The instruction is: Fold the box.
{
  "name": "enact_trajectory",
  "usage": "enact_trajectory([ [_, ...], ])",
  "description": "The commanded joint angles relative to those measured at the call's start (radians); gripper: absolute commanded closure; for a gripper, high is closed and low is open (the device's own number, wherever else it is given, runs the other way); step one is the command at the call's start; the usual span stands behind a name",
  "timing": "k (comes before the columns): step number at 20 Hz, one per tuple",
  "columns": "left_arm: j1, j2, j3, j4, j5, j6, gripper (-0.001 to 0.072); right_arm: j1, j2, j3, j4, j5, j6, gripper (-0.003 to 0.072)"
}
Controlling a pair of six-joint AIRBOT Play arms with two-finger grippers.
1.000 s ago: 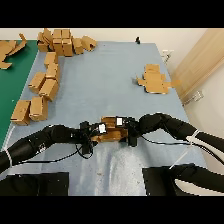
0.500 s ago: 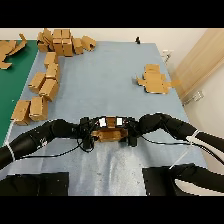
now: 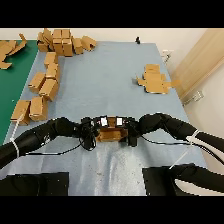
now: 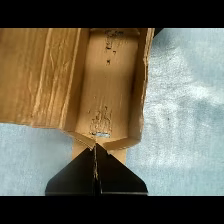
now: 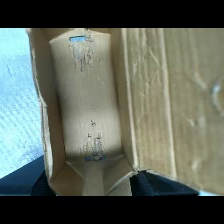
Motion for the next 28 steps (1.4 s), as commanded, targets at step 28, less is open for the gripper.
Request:
enact_trajectory([
  [28, -0.049, -0.035, 0.032, -0.156, 0.051, 0.003, 0.0697, 0.0, -0.001, -0.001, 0.0, 0.0, 0.0, 0.013],
])
